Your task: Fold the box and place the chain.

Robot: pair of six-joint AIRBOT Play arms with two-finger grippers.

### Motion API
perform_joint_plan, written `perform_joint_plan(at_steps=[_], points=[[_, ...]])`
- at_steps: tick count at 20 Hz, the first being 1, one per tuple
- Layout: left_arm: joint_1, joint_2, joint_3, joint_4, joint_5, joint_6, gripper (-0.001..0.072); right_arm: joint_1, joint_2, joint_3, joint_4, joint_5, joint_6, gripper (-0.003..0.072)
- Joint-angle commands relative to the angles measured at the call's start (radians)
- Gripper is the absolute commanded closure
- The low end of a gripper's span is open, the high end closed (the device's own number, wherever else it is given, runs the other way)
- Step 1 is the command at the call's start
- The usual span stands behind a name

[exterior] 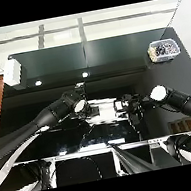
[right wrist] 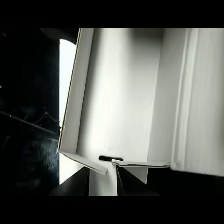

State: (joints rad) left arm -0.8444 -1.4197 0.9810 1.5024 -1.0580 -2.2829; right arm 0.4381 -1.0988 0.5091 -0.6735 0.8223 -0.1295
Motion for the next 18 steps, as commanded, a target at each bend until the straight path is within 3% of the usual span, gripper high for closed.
perform_joint_plan(at_steps=[1,5,11,12,13,14,15,17,18], points=[[0.0,-0.001,0.0,-0.001,0.002,0.001,0.0686,0.01,-0.009,0.0,0.137,-0.024,0.009,0.0495],[0.001,-0.001,0.0,0.0,0.005,0.001,0.0685,0.059,-0.039,0.0,0.148,-0.103,0.01,0.0494],[0.001,-0.001,0.0,0.0,0.003,0.001,0.0685,0.063,-0.063,-0.003,0.209,-0.111,0.011,0.0474],[0.001,-0.001,0.0,0.0,0.003,0.001,0.0685,0.061,-0.067,-0.003,0.201,-0.117,0.035,0.0489],[0.001,-0.001,0.0,0.0,0.003,0.001,0.0685,0.056,-0.068,-0.003,0.199,-0.122,0.068,0.0552],[0.001,-0.001,0.0,0.0,0.002,0.001,0.0685,0.054,-0.069,-0.003,0.202,-0.12,0.083,0.0476],[0.001,-0.001,0.0,-0.001,0.002,0.001,0.0685,0.055,-0.069,-0.003,0.201,-0.119,0.084,0.0299],[0.001,-0.001,0.0,-0.001,0.002,0.001,0.0685,0.056,-0.069,-0.003,0.2,-0.097,0.085,0.0312],[0.001,-0.001,0.0,-0.001,0.0,0.001,0.0685,0.056,-0.069,-0.003,0.198,-0.082,0.087,0.047]])
